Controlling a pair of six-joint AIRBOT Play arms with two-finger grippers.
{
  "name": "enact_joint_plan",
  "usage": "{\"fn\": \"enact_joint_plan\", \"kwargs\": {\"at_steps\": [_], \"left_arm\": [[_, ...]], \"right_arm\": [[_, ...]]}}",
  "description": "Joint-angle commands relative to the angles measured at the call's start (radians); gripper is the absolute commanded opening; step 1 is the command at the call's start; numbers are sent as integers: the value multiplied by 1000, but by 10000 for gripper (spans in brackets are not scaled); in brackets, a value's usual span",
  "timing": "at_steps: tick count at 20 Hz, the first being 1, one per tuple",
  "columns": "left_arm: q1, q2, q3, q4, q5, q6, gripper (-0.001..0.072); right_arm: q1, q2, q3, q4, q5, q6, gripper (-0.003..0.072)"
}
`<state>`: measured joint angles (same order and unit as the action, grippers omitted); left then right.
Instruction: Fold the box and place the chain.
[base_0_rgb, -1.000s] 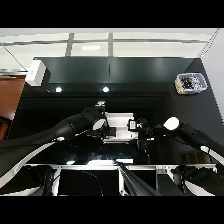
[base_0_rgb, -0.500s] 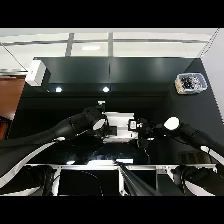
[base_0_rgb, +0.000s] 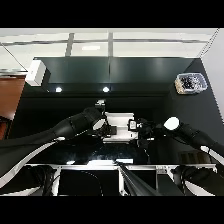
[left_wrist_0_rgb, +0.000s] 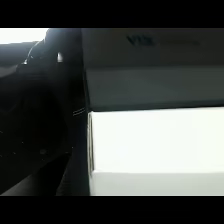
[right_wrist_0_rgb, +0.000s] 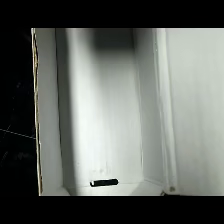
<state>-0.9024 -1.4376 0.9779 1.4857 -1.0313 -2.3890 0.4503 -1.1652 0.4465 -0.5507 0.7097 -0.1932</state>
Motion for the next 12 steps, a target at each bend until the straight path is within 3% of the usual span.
{"fn": "enact_joint_plan", "kwargs": {"at_steps": [1,12], "left_arm": [[1,-6,1,9,2,-2,350],[2,-15,29,6,-2,-1,329]], "right_arm": [[0,-1,0,0,0,1,408],[0,-1,0,0,0,1,408]]}}
